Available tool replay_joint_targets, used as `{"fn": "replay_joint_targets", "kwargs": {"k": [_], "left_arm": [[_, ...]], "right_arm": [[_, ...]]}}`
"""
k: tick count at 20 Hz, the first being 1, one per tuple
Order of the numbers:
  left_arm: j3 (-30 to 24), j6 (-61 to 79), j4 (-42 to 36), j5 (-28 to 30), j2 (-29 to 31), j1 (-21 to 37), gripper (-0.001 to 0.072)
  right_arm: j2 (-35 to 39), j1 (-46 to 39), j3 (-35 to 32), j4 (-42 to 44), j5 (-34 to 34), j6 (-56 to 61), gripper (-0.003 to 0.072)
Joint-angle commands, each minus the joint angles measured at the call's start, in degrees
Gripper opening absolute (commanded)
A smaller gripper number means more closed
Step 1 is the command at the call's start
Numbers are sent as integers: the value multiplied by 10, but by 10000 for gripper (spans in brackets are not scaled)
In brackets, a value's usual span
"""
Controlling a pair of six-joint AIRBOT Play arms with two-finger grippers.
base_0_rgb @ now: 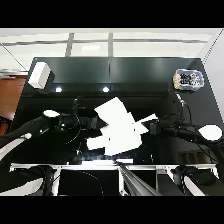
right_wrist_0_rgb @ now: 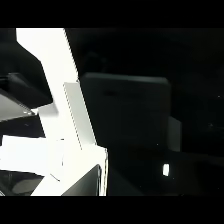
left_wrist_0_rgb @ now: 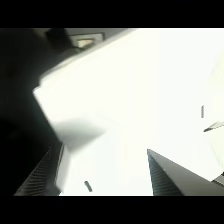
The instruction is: Fold the box and place the chain.
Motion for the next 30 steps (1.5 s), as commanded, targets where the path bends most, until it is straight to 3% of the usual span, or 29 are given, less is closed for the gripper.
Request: {"fn": "replay_joint_targets", "kwargs": {"k": [1,10,13,26,27,28,29,30], "left_arm": [[27,52,-27,-68,-61,-1,707],[56,278,-16,-195,-88,17,667],[56,278,17,-183,-88,17,472],[56,278,-12,-160,-88,17,443],[57,278,-12,-160,-88,17,327],[57,279,-12,-160,-88,17,258],[57,279,-12,-160,-88,17,250],[57,279,-10,-160,-88,17,185]], "right_arm": [[1,6,0,0,-5,7,42],[1,5,0,0,-5,15,42],[1,5,0,-1,-9,15,42],[1,7,0,-17,18,15,42],[1,6,0,-17,19,15,42],[1,6,0,-18,19,15,42],[1,6,0,-19,19,15,42],[1,6,0,-19,20,14,42]]}}
